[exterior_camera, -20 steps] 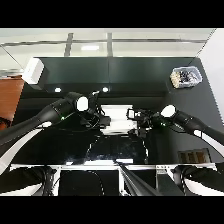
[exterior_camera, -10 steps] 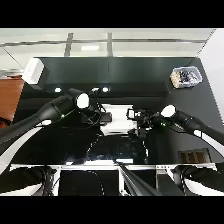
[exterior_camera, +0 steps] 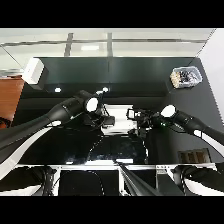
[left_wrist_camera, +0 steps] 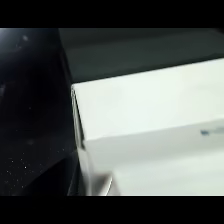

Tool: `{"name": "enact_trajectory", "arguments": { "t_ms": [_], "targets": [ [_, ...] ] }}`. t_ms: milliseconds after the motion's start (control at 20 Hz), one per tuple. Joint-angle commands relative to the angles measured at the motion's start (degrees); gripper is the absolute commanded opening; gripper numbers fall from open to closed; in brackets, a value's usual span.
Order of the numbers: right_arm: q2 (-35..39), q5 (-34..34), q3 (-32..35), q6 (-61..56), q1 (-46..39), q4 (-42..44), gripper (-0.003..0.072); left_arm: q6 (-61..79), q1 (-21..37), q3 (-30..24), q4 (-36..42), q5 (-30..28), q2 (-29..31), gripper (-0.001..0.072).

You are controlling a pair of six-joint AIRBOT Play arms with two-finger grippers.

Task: Fold the box and place the chain.

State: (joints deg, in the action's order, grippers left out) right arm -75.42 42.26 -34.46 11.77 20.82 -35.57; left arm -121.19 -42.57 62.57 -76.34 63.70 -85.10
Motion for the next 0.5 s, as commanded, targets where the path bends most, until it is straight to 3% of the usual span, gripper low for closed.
{"name": "enact_trajectory", "arguments": {
  "t_ms": [0, 450],
  "targets": [
    [0.02, 0.02, 0.00, 0.00, 0.00, 0.00, 0.0408, -5.05, -1.20, 1.09, -5.49, 0.57, -1.22, 0.0275],
    [0.02, 0.02, 0.00, 0.00, 0.00, 0.00, 0.0408, -11.89, -1.73, 1.95, -7.23, 1.33, -1.31, 0.0274]
  ]
}}
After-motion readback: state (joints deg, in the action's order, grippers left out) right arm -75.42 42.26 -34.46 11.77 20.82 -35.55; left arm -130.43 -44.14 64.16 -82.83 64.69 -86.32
